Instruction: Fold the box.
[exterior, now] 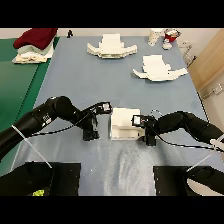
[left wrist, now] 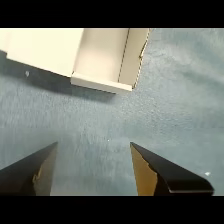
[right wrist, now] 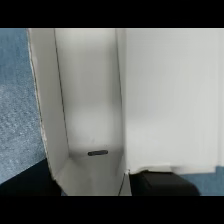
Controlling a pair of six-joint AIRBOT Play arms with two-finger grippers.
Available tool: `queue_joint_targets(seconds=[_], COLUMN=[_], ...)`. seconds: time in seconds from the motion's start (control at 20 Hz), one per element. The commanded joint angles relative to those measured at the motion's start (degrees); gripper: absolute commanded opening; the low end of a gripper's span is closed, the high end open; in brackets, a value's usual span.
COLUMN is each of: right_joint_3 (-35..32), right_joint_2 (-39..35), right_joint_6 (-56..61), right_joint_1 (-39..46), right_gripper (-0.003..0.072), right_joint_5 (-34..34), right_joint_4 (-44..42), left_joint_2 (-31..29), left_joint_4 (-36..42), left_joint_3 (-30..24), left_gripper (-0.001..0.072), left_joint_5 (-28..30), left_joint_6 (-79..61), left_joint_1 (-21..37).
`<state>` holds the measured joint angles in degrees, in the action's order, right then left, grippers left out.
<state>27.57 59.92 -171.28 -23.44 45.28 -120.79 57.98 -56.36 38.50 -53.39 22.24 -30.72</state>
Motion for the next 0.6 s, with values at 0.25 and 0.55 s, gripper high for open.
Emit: queue_joint_targets(seconds=[0.25,0.55], right_joint_3=[-0.02,-0.02], right_joint_2=[0.0,0.0], right_joint_6=[0.02,0.02], right_joint_1=[-0.02,-0.02], right_gripper=[0.0491,0.0491], right_joint_5=[0.0,0.0], right_joint_4=[0.0,-0.02], left_joint_2=[4.63,10.14], left_joint_4=[24.92,38.69], left_joint_3=[-8.85,-8.92], left_gripper=[0.0694,0.0694], left_joint_5=[13.09,15.43], left_joint_6=[-33.83,-47.87], left_joint_1=[1.03,0.66])
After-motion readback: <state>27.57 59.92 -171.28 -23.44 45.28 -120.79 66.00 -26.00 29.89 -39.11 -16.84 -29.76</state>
